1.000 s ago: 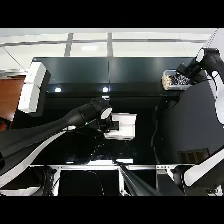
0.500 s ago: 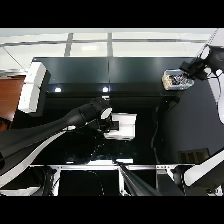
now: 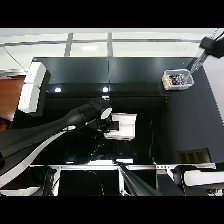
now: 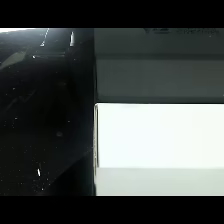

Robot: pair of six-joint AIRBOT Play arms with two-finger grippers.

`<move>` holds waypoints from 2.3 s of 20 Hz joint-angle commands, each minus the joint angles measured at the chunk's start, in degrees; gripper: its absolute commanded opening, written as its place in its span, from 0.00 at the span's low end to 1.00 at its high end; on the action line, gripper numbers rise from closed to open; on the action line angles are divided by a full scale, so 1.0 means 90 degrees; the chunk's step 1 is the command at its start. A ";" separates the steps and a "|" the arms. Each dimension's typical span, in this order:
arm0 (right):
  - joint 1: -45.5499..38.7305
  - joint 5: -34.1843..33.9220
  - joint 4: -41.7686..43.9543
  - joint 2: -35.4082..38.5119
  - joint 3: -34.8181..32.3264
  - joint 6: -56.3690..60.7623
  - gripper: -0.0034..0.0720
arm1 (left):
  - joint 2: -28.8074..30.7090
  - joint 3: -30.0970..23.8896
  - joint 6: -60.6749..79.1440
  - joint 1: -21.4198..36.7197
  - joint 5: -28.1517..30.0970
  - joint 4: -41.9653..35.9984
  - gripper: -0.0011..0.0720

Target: Fold the box and place the chain.

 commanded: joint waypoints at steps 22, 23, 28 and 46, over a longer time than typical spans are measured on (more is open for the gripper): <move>0.1562 0.3614 0.2596 0.3257 0.1047 -0.1549 0.06 | 0.0002 0.0002 0.0002 0.0002 0.0010 0.0000 0.05; 0.1685 0.3912 0.2754 0.3257 0.0833 -0.1600 0.06 | 0.0002 0.0002 0.0000 0.0002 0.0012 0.0000 0.05; 0.2416 0.4379 0.2999 0.3259 -0.0335 -0.1841 0.06 | 0.0002 0.0002 0.0000 0.0002 0.0007 0.0000 0.05; 0.2749 0.2625 0.5617 0.3257 -0.3060 -0.2710 0.06 | 0.0002 0.0002 0.0000 0.0002 0.0012 0.0000 0.05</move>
